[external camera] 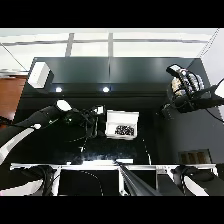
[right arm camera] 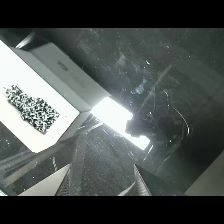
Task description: Fold the box and place the chain.
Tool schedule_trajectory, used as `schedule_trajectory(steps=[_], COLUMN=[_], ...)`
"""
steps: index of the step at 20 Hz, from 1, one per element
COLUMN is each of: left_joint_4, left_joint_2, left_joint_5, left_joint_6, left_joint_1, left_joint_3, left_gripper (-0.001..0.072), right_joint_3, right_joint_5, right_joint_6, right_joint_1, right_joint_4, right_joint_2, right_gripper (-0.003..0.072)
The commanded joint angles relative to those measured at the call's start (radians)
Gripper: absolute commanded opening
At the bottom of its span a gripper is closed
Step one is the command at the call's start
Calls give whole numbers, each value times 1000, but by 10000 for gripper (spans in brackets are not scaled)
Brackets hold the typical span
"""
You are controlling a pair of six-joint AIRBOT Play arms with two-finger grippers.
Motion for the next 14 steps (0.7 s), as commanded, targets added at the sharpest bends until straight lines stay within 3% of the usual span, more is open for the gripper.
schedule_trajectory(steps=[1,5,6,8,9,12,14], left_joint_4=[7,19,18,18,18,18,18], left_joint_2=[0,-1,-1,-1,-1,-1,-1], left_joint_5=[28,41,42,42,41,42,42], left_joint_6=[-2,-1,-1,-1,-1,-1,-1], left_joint_1=[-20,-43,-43,-43,-43,-43,-43], left_joint_3=[3,5,5,5,5,5,5], left_gripper=[713,702,658,444,444,444,445], right_joint_3=[0,0,0,0,-5,-79,-135], right_joint_5=[0,-1,-4,-26,-54,-255,-427], right_joint_6=[0,-1,-1,-1,-1,0,3], right_joint_1=[0,0,0,0,0,3,3], right_joint_4=[0,0,-1,-8,-17,5,114], right_joint_2=[0,0,0,-1,-2,-5,-30], right_gripper=[453,454,453,453,453,453,453])
